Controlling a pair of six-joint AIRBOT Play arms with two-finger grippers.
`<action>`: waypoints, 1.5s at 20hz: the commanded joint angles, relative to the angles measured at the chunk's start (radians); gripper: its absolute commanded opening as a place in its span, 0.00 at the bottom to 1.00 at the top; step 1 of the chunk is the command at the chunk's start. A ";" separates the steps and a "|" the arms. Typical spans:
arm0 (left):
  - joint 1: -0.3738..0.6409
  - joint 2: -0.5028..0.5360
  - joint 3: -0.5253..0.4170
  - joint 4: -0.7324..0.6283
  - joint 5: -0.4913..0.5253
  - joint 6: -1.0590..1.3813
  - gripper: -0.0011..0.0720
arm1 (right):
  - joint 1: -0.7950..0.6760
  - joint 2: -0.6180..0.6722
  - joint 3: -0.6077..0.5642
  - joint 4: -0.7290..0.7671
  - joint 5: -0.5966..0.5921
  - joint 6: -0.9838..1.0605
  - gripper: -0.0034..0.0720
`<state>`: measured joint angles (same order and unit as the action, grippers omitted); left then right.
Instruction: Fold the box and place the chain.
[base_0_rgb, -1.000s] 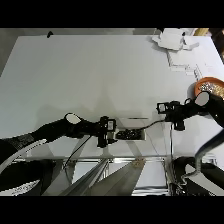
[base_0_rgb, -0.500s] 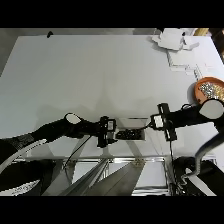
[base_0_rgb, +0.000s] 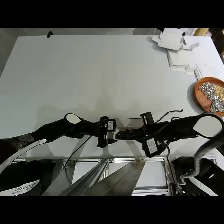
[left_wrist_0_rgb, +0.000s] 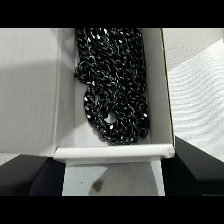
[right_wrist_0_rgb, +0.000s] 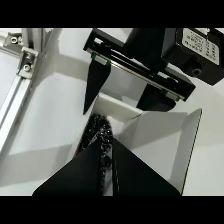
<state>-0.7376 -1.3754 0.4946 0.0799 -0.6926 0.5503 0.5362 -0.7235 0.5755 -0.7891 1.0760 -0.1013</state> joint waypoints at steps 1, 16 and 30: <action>0.000 0.000 0.000 0.000 0.000 0.000 0.39 | 0.024 -0.061 -0.014 0.009 -0.051 0.023 0.07; 0.000 0.000 0.000 0.000 0.000 0.000 0.39 | -0.423 -0.006 0.077 -0.527 0.107 0.097 0.20; 0.000 0.000 0.000 0.000 0.000 0.000 0.39 | -0.528 -0.373 0.054 -0.514 -0.021 0.013 0.31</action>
<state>-0.7376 -1.3754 0.4946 0.0795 -0.6926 0.5503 0.0113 -1.0264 0.6315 -1.3025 1.0866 -0.0708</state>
